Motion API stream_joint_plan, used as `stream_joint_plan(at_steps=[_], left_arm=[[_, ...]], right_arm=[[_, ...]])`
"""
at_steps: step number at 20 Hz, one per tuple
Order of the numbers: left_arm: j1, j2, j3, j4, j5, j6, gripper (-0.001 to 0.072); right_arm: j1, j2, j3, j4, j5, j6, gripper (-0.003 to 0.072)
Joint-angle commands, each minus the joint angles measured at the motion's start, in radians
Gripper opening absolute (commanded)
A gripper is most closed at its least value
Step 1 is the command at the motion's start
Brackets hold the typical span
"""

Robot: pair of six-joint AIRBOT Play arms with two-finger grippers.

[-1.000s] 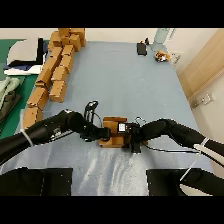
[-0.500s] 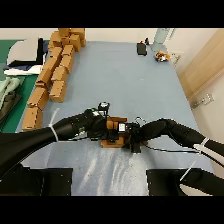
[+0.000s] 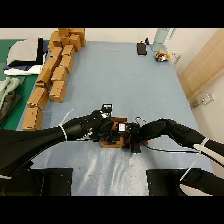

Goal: Fold the box.

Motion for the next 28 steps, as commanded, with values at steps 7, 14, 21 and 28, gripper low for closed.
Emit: stream_joint_plan(at_steps=[7, 14, 21, 28], left_arm=[[-0.002, -0.003, 0.002, -0.011, 0.010, 0.000, 0.0127], [0.000, -0.003, 0.003, -0.010, 0.010, 0.006, 0.0445], [0.000, -0.005, 0.002, -0.010, -0.003, -0.012, 0.0012], [-0.002, -0.014, 0.007, -0.015, -0.020, -0.023, 0.0023]], right_arm=[[0.001, 0.001, 0.000, 0.000, 0.000, 0.000, 0.0417], [0.001, 0.001, 0.000, 0.000, 0.000, 0.000, 0.0417], [0.001, 0.001, 0.000, 0.000, 0.000, 0.000, 0.0417], [0.001, 0.001, 0.000, 0.000, 0.000, 0.000, 0.0417]])
